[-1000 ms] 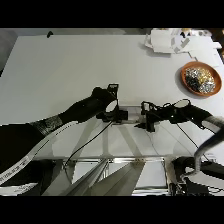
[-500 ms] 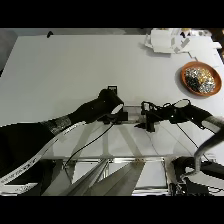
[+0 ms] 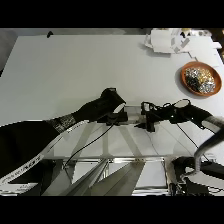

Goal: Fold the box and place the chain.

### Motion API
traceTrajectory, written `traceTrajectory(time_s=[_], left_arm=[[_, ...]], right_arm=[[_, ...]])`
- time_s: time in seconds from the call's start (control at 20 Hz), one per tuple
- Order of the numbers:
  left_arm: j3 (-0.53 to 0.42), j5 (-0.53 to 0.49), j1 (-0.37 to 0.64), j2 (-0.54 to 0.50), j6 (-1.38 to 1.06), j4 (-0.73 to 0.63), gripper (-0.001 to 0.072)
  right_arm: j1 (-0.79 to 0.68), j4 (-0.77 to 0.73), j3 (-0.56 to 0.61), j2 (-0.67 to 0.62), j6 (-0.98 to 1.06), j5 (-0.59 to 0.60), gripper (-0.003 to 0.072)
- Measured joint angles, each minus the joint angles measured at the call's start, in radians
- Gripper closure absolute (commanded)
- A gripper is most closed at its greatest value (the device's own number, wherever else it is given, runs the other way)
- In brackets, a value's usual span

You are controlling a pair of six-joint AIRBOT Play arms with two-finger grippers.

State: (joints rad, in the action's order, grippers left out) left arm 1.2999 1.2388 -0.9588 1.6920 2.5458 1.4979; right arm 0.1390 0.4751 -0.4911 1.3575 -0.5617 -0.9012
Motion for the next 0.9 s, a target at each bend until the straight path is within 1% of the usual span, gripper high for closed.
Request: traceTrajectory(time_s=[0.05, 0.1, 0.15, 0.2, 0.25, 0.6, 0.9], left_arm=[[0.001, 0.000, 0.000, 0.000, 0.005, -0.002, 0.0692], [0.001, -0.001, 0.000, 0.000, 0.009, -0.006, 0.0665], [0.001, -0.002, 0.001, 0.000, 0.014, -0.010, 0.0604], [0.001, -0.007, 0.003, 0.000, 0.017, -0.016, 0.0503], [0.001, -0.020, 0.005, -0.003, 0.018, -0.023, 0.0427], [0.002, -0.006, 0.031, -0.042, 0.010, -0.023, 0.0422], [0.002, -0.045, 0.037, -0.026, -0.041, -0.004, 0.0446]], right_arm=[[0.000, 0.000, 0.000, 0.000, 0.000, 0.000, 0.0348], [0.000, 0.001, 0.000, 0.000, 0.000, 0.000, 0.0348], [0.000, 0.001, 0.000, 0.000, 0.001, 0.000, 0.0348], [0.000, 0.001, 0.000, 0.000, 0.002, 0.000, 0.0348], [0.000, 0.000, 0.000, 0.000, 0.004, 0.000, 0.0348], [0.000, -0.001, 0.000, 0.000, 0.004, 0.000, 0.0348], [0.000, -0.001, 0.000, 0.000, 0.004, 0.000, 0.0348]])
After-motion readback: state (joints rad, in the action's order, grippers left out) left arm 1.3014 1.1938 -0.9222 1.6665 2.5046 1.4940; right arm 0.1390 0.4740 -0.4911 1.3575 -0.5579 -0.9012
